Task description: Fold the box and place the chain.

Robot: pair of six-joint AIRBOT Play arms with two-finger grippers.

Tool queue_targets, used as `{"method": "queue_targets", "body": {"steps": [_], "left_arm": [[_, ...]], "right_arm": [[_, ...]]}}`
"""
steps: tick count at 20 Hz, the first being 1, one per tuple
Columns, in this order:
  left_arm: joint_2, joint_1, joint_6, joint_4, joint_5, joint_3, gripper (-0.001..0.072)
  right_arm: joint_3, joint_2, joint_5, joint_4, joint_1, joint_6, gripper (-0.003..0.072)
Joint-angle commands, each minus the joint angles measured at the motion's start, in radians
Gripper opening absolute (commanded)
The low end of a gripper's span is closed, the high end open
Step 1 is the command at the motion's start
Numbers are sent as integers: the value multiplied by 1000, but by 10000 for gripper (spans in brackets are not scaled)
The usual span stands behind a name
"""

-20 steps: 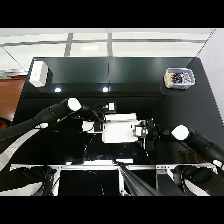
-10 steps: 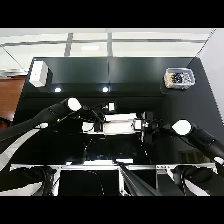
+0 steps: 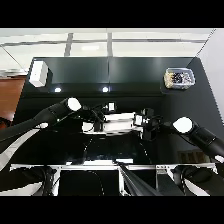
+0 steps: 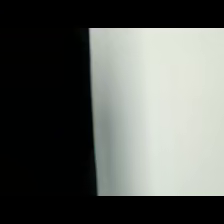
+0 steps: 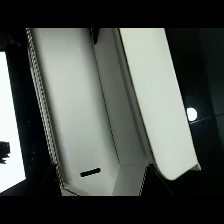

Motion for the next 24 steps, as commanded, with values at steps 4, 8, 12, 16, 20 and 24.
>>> {"method": "queue_targets", "body": {"steps": [4, 8, 12, 16, 20, 24], "left_arm": [[0, 0, 1, 0, -2, 1, 27], [0, 0, 1, 0, -2, 1, 27], [0, 0, 1, 0, -2, 1, 27], [0, 0, 1, 0, -2, 1, 27], [0, 0, 1, -2, -2, 1, 27], [0, 0, 1, -2, -2, 1, 28]], "right_arm": [[21, -28, -41, 10, -3, -8, 707], [21, -28, 1, 17, -85, -8, 706], [21, -33, 117, 74, -90, -110, 706], [22, -100, 128, 224, -52, -248, 706], [25, -181, 157, 218, -50, -256, 707], [25, -230, 141, 188, -51, -253, 706]]}}
